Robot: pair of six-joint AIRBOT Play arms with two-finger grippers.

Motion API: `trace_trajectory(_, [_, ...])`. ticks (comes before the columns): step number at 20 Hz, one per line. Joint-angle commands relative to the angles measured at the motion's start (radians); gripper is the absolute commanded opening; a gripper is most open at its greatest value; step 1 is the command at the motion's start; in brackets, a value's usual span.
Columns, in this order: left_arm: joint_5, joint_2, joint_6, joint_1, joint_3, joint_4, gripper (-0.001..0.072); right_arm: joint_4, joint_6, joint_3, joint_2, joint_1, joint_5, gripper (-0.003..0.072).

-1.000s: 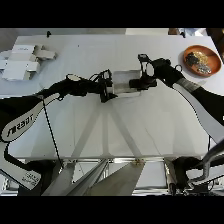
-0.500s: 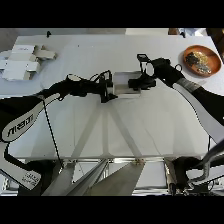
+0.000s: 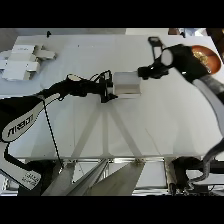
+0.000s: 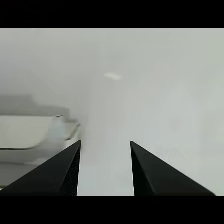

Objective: Fold the box and place the chain.

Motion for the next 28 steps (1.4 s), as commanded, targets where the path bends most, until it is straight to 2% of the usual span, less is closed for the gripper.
trace_trajectory(1, [0.000,0.000,0.000,0.001,0.000,0.000,0.0380,-0.036,-0.038,0.005,0.084,-0.144,-0.026,0.0388])
trace_trajectory(2, [0.000,0.000,0.000,0.001,0.000,0.000,0.0380,-0.046,-0.040,0.017,0.086,-0.200,-0.024,0.0430])
trace_trajectory(4, [0.000,0.000,0.000,0.001,0.000,0.000,0.0380,-0.048,-0.119,0.035,0.080,-0.317,-0.043,0.0462])
trace_trajectory(7, [0.000,0.000,0.000,0.001,0.000,0.000,0.0380,-0.047,-0.166,0.093,0.031,-0.476,-0.060,0.0462])
trace_trajectory(11, [0.000,0.000,0.000,0.001,0.000,0.000,0.0380,-0.048,-0.188,0.229,-0.135,-0.607,-0.062,0.0464])
trace_trajectory(15, [0.000,0.000,0.000,0.001,0.000,0.000,0.0380,-0.087,-0.194,0.335,-0.318,-0.653,-0.136,0.0463])
trace_trajectory(19, [0.000,0.000,0.000,0.001,0.000,0.000,0.0380,-0.119,-0.194,0.442,-0.471,-0.660,-0.145,0.0463])
trace_trajectory(25, [0.000,0.000,0.000,0.001,0.000,0.000,0.0380,-0.239,-0.164,0.457,-0.579,-0.661,-0.194,0.0450])
trace_trajectory(28, [0.000,0.000,0.000,0.001,0.000,0.000,0.0380,-0.242,-0.152,0.457,-0.618,-0.660,-0.192,0.0358])
